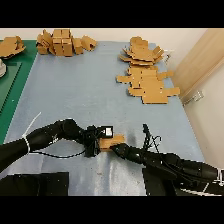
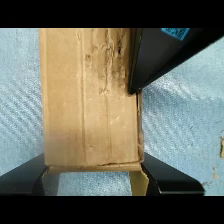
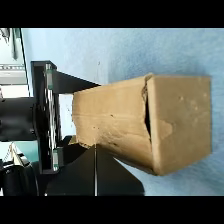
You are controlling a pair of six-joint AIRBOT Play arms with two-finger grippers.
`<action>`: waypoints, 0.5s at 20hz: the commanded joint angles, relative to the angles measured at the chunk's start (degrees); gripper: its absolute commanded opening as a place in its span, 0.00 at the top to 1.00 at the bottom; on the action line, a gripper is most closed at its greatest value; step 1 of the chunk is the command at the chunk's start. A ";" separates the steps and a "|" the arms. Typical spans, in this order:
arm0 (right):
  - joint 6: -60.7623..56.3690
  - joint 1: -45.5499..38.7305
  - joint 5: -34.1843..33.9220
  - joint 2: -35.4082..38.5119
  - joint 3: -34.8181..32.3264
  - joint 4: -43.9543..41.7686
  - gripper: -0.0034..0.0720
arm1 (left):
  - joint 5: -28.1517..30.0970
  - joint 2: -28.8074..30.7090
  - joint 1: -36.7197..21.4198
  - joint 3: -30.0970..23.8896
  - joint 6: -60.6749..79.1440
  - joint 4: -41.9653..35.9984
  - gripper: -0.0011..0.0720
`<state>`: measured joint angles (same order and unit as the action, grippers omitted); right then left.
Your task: Fold the box.
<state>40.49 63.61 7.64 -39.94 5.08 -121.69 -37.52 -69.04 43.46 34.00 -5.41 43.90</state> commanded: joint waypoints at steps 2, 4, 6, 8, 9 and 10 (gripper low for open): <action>0.04 0.07 -0.17 -0.04 -0.04 0.59 0.95 | 0.00 0.04 0.02 -0.02 0.00 0.00 0.26; 0.04 0.02 -0.20 -0.15 -0.04 0.63 0.95 | 0.00 0.04 0.02 -0.02 0.00 0.00 0.26; 0.02 0.04 -0.15 -0.70 -0.04 0.63 0.95 | -0.02 0.04 0.02 -0.02 0.00 0.00 0.26; 0.02 0.07 0.24 -0.68 -0.02 0.63 0.95 | 0.00 0.04 0.02 -0.02 0.00 0.00 0.26; 0.02 0.09 1.40 -0.39 -0.02 0.66 0.95 | 0.00 0.04 0.02 -0.02 0.00 0.02 0.26; 0.02 0.07 2.05 0.70 0.07 0.66 0.95 | -0.02 0.04 0.02 -0.02 0.00 0.00 0.26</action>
<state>40.51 63.64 7.75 -40.16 5.06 -121.10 -37.52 -69.04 43.46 34.00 -5.41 43.90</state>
